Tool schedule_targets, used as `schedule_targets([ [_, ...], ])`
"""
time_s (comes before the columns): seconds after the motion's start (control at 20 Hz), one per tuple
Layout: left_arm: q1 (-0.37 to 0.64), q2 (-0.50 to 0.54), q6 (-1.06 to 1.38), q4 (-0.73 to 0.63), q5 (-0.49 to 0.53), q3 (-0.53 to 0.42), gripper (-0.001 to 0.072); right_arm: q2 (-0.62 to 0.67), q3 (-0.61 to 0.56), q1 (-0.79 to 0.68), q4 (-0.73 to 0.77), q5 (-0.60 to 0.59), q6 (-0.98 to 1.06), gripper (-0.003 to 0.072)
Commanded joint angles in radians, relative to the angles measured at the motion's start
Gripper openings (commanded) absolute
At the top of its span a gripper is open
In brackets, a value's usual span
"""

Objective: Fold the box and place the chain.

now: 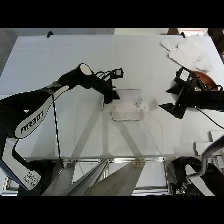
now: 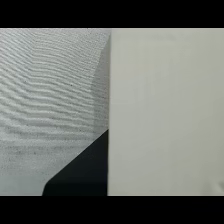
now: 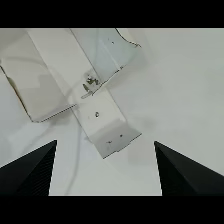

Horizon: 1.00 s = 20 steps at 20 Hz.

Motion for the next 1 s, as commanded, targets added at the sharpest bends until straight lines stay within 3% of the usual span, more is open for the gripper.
schedule_targets([
  [0.0,0.0,-0.001,0.0,0.0,0.0,0.0,0.0019,-0.014,-0.007,0.001,0.065,0.024,-0.026,0.0696],
  [0.25,0.0,-0.001,0.0,0.0,0.0,0.0,0.0019,-0.046,-0.008,0.002,0.048,0.029,-0.018,0.0691],
  [0.4,0.0,-0.001,0.0,0.0,0.0,0.0,0.0019,-0.1,-0.031,0.081,0.016,-0.009,-0.009,0.0691],
  [0.7,0.0,-0.001,0.0,0.0,0.0,0.0,0.0019,-0.273,-0.08,0.145,0.004,-0.03,-0.333,0.0691],
  [0.95,0.0,-0.001,0.0,0.0,0.0,0.0,0.0019,-0.367,-0.084,0.145,0.079,-0.145,-0.47,0.0691],
])
